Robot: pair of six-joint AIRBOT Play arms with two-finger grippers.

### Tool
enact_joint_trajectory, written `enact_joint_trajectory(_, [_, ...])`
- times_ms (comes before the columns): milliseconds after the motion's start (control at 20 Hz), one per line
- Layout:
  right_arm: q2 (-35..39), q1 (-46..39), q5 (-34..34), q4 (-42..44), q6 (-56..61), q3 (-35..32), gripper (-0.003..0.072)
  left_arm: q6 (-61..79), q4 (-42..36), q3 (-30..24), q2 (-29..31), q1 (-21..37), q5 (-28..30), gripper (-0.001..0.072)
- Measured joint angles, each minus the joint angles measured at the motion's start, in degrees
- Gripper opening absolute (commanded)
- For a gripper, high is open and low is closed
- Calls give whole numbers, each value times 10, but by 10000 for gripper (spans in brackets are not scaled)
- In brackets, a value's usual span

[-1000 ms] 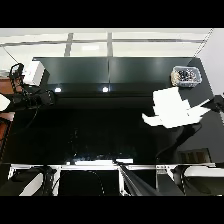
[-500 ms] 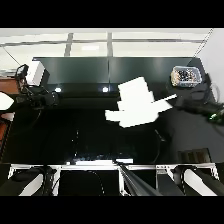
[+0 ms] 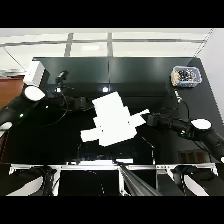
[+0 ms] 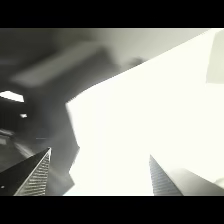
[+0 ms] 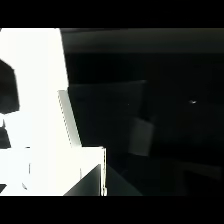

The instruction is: Fold the box and place the chain.

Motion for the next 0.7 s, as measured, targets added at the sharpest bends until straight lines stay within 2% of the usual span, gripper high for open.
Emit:
enact_joint_trajectory(150, [2, 15, -7, 4, -2, -3, 14, 39, -72, 10, -60, 20, -54, 706])
enact_joint_trajectory(300, [2, 21, -7, 6, -2, -5, 15, 52, -88, 14, -92, 26, -84, 707])
enact_joint_trajectory(700, [2, 24, -5, 8, -2, -5, 14, 84, -118, 17, -146, 18, -89, 707])
